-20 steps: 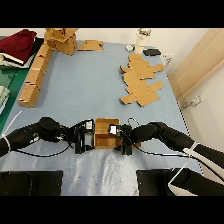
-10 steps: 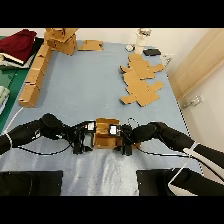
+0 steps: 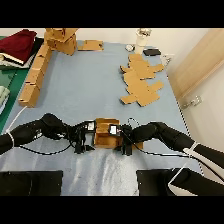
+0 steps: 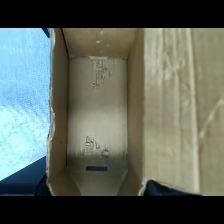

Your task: Fold the box.

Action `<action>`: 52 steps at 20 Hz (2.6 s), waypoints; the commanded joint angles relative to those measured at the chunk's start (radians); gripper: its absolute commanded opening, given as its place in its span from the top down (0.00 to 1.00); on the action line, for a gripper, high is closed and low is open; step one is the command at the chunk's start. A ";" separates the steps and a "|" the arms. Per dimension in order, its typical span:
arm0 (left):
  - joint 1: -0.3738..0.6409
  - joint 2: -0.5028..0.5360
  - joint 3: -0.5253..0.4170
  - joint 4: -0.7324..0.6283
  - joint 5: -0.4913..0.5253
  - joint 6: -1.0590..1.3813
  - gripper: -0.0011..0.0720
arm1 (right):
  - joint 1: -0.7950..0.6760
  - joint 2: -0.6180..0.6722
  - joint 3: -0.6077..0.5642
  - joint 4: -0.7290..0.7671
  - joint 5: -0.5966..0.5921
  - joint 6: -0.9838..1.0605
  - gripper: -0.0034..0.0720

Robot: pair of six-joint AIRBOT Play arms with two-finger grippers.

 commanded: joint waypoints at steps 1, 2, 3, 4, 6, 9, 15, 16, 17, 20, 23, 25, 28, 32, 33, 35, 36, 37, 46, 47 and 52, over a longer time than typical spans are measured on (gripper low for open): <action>0.001 -0.007 0.001 -0.010 -0.009 0.023 0.03 | 0.000 0.000 0.000 0.000 0.002 0.000 0.22; 0.002 -0.006 0.001 -0.008 -0.017 0.023 0.03 | 0.000 0.000 0.000 0.000 0.002 0.000 0.22; 0.003 -0.006 0.000 -0.005 -0.026 0.022 0.03 | 0.000 0.000 0.000 0.000 0.001 0.000 0.22; 0.004 -0.006 0.000 0.003 -0.031 0.021 0.03 | 0.000 0.000 0.000 0.000 0.002 0.000 0.22; 0.013 0.002 0.000 0.041 -0.039 -0.011 0.03 | 0.000 0.000 0.000 0.000 0.002 0.000 0.22; 0.031 0.026 0.000 0.099 -0.047 -0.062 0.03 | 0.000 0.000 0.000 0.000 0.002 0.000 0.22; 0.036 0.027 -0.007 0.034 -0.012 -0.061 0.03 | 0.000 0.000 0.000 0.000 0.001 0.000 0.22; 0.036 0.027 -0.006 0.022 -0.011 -0.058 0.03 | 0.000 0.000 0.000 0.000 0.002 0.000 0.22; 0.035 0.026 -0.006 0.011 -0.011 -0.051 0.03 | 0.000 0.000 0.000 0.000 0.002 0.000 0.22; 0.032 0.026 -0.006 -0.044 -0.013 -0.009 0.03 | 0.000 0.000 0.000 0.000 0.001 0.000 0.22; 0.032 0.024 -0.007 -0.057 -0.032 0.008 0.03 | 0.000 0.000 0.000 0.000 0.002 0.000 0.22; 0.032 0.024 -0.006 -0.058 -0.041 0.014 0.03 | 0.000 0.000 0.000 0.000 0.002 0.000 0.22; 0.029 0.019 -0.006 -0.058 -0.045 0.032 0.03 | 0.000 0.000 0.000 0.000 0.002 0.000 0.22; -0.005 -0.002 -0.006 -0.061 -0.031 0.047 0.03 | 0.000 0.000 0.000 0.000 0.002 0.000 0.22; -0.006 -0.007 -0.006 -0.067 -0.029 0.054 0.03 | 0.000 0.000 0.000 0.000 0.002 0.000 0.22; -0.006 -0.013 -0.004 -0.085 -0.028 0.062 0.03 | 0.000 0.000 0.000 0.000 0.002 0.000 0.22; -0.006 -0.013 -0.003 -0.088 -0.026 0.063 0.03 | 0.000 0.000 0.000 0.000 0.002 0.000 0.22; -0.006 -0.013 -0.003 -0.088 -0.025 0.063 0.03 | 0.000 0.000 0.000 0.000 0.001 0.000 0.22; -0.039 -0.014 -0.002 -0.088 0.036 0.048 0.03 | 0.000 0.000 0.000 0.000 0.002 0.000 0.22; -0.044 -0.014 -0.002 -0.087 0.046 0.046 0.03 | 0.000 0.000 0.000 0.000 0.001 0.000 0.22; -0.068 -0.018 0.002 -0.079 0.072 0.043 0.03 | 0.000 0.000 0.000 0.000 0.002 0.000 0.22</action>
